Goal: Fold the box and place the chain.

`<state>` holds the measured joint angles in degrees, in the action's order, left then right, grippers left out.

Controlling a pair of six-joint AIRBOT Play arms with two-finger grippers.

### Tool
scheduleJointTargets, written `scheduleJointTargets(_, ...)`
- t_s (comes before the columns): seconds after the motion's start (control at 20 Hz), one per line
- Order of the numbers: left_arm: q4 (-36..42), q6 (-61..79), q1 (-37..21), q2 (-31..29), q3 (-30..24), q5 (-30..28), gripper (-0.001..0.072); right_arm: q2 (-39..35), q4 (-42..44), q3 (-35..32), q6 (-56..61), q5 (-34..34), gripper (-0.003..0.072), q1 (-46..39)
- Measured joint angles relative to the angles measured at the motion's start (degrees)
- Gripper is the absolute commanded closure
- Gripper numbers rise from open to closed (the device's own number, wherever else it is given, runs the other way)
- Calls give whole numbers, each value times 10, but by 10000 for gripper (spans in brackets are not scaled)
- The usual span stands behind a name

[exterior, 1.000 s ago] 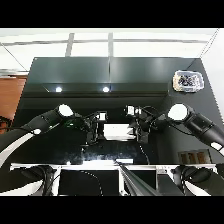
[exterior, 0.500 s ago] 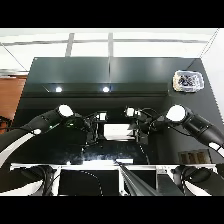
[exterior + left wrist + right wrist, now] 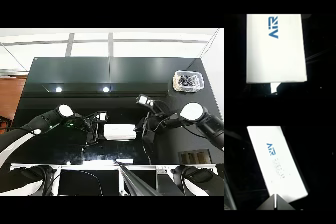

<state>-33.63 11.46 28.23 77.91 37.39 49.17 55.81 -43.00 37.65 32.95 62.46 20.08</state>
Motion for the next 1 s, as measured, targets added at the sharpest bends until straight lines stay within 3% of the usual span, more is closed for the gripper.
scheduleJointTargets(0.25,0,0,0,0,0,0,320,6,94,-20,149,32,677,-21)
scheduleJointTargets(0.5,0,1,0,0,0,0,320,58,184,-27,219,8,676,-24)
scheduleJointTargets(1.0,-1,2,0,0,0,0,320,139,177,-28,271,-42,676,12)
